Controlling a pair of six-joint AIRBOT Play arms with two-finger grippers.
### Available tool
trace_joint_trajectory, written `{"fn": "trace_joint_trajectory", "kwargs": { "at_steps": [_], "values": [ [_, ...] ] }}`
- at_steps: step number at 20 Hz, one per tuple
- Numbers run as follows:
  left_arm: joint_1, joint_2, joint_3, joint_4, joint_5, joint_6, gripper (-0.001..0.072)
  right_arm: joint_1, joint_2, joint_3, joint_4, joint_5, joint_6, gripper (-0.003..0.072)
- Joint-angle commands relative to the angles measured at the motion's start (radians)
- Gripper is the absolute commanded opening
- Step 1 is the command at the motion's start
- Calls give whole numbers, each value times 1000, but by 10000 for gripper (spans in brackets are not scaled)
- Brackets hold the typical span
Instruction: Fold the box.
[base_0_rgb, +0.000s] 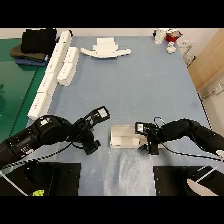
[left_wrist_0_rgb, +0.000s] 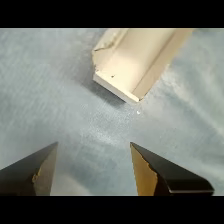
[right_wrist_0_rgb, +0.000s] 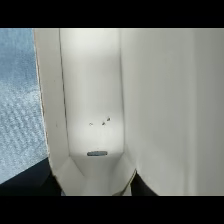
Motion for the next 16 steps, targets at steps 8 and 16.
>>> {"fn": "trace_joint_trajectory", "kwargs": {
  "at_steps": [8, 16],
  "values": [
    [183, 22, -265, -630, 252, 1173, 694, 0, 0, 1, 0, 0, 0, 518],
    [183, -81, -277, -805, 263, 1342, 693, 0, 0, 1, 0, 0, 0, 518]
  ]
}}
